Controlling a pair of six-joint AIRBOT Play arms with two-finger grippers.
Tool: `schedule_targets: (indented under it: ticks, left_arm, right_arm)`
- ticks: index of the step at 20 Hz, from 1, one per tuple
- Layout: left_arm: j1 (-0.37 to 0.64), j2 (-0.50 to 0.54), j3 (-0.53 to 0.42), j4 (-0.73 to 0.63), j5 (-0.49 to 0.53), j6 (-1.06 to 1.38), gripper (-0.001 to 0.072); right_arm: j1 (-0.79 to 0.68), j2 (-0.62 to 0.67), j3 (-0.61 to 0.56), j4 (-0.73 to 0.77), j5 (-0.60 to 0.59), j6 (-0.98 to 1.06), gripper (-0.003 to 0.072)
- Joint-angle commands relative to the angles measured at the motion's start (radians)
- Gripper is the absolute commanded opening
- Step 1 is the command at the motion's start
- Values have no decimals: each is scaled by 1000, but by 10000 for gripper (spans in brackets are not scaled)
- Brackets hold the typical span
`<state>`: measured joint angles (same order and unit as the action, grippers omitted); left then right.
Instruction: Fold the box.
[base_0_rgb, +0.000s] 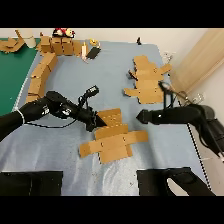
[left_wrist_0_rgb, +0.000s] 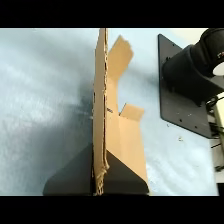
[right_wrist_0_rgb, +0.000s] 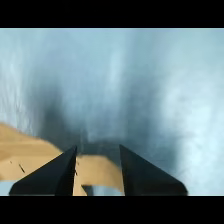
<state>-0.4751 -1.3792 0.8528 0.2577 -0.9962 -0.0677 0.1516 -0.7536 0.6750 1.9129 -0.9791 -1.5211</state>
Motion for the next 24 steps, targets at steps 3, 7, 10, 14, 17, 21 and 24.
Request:
schedule_targets:
  ticks: [3,7,10,14,17,21,24]
  left_arm:
    - [-37,20,-41,-6,64,205,11]
    - [-78,20,-73,14,109,267,11]
    - [-112,20,-85,16,135,268,10]
    - [-134,29,-88,23,208,282,10]
    - [-156,85,-90,67,275,284,10]
    - [-191,144,-119,72,338,284,10]
    - [-220,145,-166,72,335,284,10]
  right_arm:
    - [-48,-18,65,-39,11,56,398]
    - [-48,-84,65,-19,10,58,315]
    - [-46,-128,65,5,11,58,142]
    - [-46,-143,65,17,18,58,141]
    - [-46,-143,65,17,21,55,142]
    - [-46,-143,65,17,36,55,142]
    - [-46,-143,65,17,37,55,142]
